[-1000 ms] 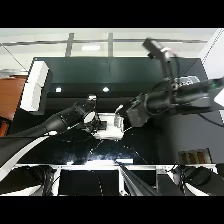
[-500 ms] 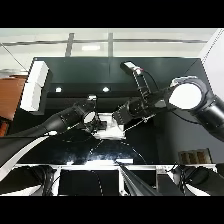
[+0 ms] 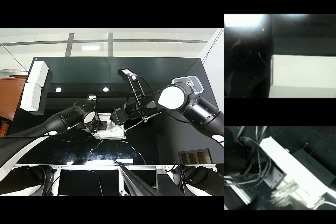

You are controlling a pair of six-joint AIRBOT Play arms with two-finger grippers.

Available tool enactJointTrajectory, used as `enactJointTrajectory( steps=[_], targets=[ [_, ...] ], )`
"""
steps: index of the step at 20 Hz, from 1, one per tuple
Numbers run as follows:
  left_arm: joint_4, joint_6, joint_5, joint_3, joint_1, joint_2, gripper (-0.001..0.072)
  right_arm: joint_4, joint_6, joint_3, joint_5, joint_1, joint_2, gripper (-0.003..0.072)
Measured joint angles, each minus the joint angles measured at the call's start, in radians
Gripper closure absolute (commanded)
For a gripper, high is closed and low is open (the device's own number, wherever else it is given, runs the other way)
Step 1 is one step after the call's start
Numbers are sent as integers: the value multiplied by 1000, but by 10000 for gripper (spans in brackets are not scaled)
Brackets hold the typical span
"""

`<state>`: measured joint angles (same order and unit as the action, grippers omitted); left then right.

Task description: Fold the box and place the chain.

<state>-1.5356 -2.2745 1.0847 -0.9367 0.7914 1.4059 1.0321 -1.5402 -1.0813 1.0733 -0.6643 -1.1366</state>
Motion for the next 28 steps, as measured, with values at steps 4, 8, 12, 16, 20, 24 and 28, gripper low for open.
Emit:
enactJointTrajectory(
  steps=[4,8,12,16,20,24,28],
  targets=[
    [0,0,0,0,0,0,679,50,0,2,72,77,35,138],
    [0,0,0,0,0,0,679,221,-18,14,168,242,100,136],
    [0,0,0,0,0,0,679,417,-133,121,107,435,118,-16],
    [0,0,0,0,0,0,679,502,-277,222,-55,586,61,-14],
    [1,0,0,0,0,0,679,578,-484,250,-240,660,-25,-6],
    [3,0,-3,0,0,0,679,623,-604,258,-379,679,-110,83],
    [3,-1,-6,0,0,0,679,639,-655,260,-446,686,-176,158]
  ],
)
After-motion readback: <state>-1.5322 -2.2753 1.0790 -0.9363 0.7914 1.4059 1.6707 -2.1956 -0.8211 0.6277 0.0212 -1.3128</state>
